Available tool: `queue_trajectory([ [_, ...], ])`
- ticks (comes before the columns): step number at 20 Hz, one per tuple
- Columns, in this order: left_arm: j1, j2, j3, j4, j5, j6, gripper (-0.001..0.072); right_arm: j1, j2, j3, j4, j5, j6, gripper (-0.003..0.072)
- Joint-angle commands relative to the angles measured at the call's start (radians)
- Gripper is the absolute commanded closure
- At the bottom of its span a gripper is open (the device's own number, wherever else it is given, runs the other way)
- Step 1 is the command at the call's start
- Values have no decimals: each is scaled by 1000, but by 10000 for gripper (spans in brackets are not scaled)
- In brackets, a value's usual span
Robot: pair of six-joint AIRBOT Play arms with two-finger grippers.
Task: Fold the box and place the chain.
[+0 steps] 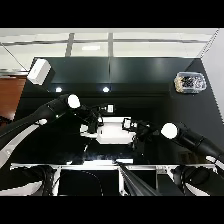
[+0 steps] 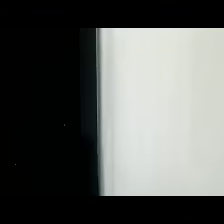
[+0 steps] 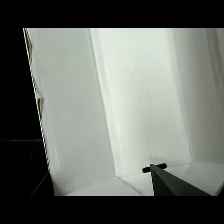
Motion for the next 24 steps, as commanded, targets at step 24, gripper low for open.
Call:
queue_trajectory([
  [24, 0, -1, 1, 4, 5, 1, 685, -108, 14, 61, 95, 28, -233, -23],
])
